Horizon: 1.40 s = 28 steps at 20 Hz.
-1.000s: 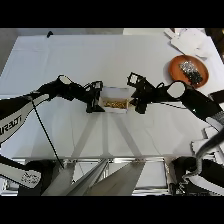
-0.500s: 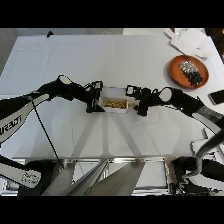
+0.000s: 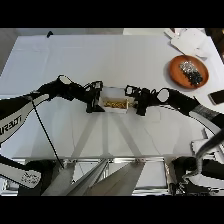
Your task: Fold the box and place the chain.
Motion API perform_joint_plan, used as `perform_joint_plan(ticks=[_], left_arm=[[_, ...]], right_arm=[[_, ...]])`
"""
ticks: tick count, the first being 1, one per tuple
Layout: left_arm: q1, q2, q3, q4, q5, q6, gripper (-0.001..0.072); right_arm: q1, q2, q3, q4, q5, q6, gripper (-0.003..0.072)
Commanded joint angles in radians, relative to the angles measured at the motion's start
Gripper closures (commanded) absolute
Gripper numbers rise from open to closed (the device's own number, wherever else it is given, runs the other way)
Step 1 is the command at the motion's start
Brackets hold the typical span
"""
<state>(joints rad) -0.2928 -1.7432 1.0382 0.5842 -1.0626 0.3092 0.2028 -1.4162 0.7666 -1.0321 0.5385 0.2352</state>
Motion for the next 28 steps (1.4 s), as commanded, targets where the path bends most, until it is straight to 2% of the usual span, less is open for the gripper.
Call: perform_joint_plan(ticks=[1, 3, 7, 10, 18, 22, 25, 26, 27, 28], left_arm=[[0.0, -0.001, 0.0, 0.0, 0.0, 0.0, 0.033], [0.0, -0.001, 0.0, 0.0, 0.0, 0.0, 0.033], [0.0, -0.001, 0.0, 0.0, 0.0, 0.0, 0.033], [0.0, -0.001, 0.0, 0.0, 0.0, 0.0, 0.033], [0.0, -0.001, 0.0, 0.0, 0.0, 0.0, 0.033], [0.0, -0.001, 0.0, 0.0, 0.0, 0.0, 0.033], [0.0, -0.001, 0.0, 0.0, 0.0, 0.0, 0.033], [0.0, -0.001, 0.0, 0.0, 0.0, 0.0, 0.033], [0.0, -0.001, 0.0, 0.0, 0.0, 0.0, 0.033], [0.0, -0.001, 0.0, 0.0, 0.0, 0.0, 0.033]], right_arm=[[0.025, -0.001, 0.0, 0.008, -0.011, -0.001, 0.0529], [0.039, -0.001, 0.0, 0.008, -0.013, 0.0, 0.0672], [0.039, 0.014, 0.0, -0.01, -0.016, 0.105, 0.0673], [0.039, 0.076, 0.0, -0.044, -0.02, 0.212, 0.0674], [0.066, 0.259, 0.001, -0.07, -0.002, 0.209, 0.0674], [0.188, 0.273, 0.001, -0.07, -0.017, 0.209, 0.0673], [0.215, 0.273, 0.001, -0.066, -0.041, 0.21, 0.0673], [0.213, 0.273, 0.001, -0.066, -0.053, 0.21, 0.0667], [0.21, 0.273, 0.001, -0.062, -0.064, 0.21, 0.0608], [0.21, 0.273, 0.001, -0.062, -0.072, 0.21, 0.0499]])
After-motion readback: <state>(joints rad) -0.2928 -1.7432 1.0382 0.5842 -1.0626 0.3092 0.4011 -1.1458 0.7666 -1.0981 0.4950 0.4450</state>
